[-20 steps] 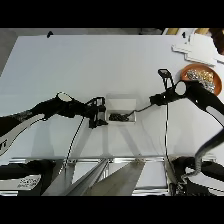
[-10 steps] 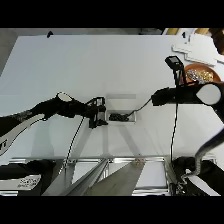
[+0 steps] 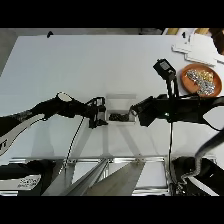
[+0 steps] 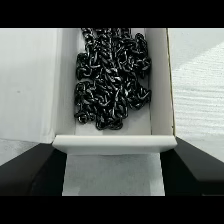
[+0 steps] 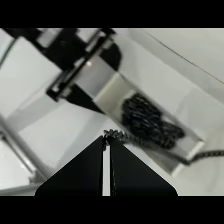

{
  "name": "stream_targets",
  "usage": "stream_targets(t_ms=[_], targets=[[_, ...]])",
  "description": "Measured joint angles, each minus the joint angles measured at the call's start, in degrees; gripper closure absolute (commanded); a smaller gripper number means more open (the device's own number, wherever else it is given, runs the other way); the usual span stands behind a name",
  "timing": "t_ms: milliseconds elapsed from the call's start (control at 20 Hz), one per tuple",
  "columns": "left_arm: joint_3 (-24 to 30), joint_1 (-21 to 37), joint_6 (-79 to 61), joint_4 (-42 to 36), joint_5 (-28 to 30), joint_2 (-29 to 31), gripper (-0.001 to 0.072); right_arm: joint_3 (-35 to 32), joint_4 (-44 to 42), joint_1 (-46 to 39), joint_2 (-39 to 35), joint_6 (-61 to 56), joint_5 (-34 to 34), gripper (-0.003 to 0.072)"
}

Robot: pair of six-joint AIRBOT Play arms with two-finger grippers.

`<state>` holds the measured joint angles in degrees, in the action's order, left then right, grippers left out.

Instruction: Fold the box and place the chain.

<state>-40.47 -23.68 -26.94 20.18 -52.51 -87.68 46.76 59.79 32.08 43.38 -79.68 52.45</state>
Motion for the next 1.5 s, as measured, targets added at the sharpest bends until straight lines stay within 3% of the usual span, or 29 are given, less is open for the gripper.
stream_targets(t_ms=[400, 500, 550, 650, 700, 900, 1150, 1450, 1500], targets=[[0.0, 0.0, 0.0, 0.0, 0.0, 0.0, 0.0559, 0.0, -0.9, 3.8, 6.4, -0.9, -6.5, 0.0657], [0.0, 0.0, 0.0, 0.0, 0.0, 0.0, 0.0559, 0.0, -0.3, 4.0, 10.5, -1.0, -7.4, 0.0545], [0.0, 0.0, 0.0, 0.0, 0.0, 0.0, 0.0559, 0.0, -0.2, 4.0, 12.4, -0.9, -7.6, 0.054], [0.0, 0.0, 0.0, 0.0, 0.0, 0.0, 0.0559, 0.0, 0.0, 4.1, 15.5, 0.1, -7.9, 0.0364], [0.0, 0.0, 0.0, 0.0, 0.0, 0.0, 0.0559, 0.0, 0.2, 4.0, 16.4, 0.9, -8.0, 0.0322], [0.0, 0.0, 0.0, 0.0, 0.0, 0.0, 0.0559, 3.5, 0.8, 1.1, 17.6, 3.6, -4.8, 0.0372], [0.0, 0.0, 0.0, 0.0, 0.0, 0.0, 0.0559, 10.1, 4.9, -9.0, 17.8, 4.6, 0.6, 0.0449], [0.0, 0.0, 0.0, 0.0, 0.0, 0.0, 0.0559, 11.9, 15.4, -20.4, 20.8, -0.2, 2.0, 0.0442], [0.0, 0.0, 0.0, 0.0, 0.0, 0.0, 0.0559, 12.0, 17.1, -21.1, 21.9, -1.4, 2.2, 0.0395]])
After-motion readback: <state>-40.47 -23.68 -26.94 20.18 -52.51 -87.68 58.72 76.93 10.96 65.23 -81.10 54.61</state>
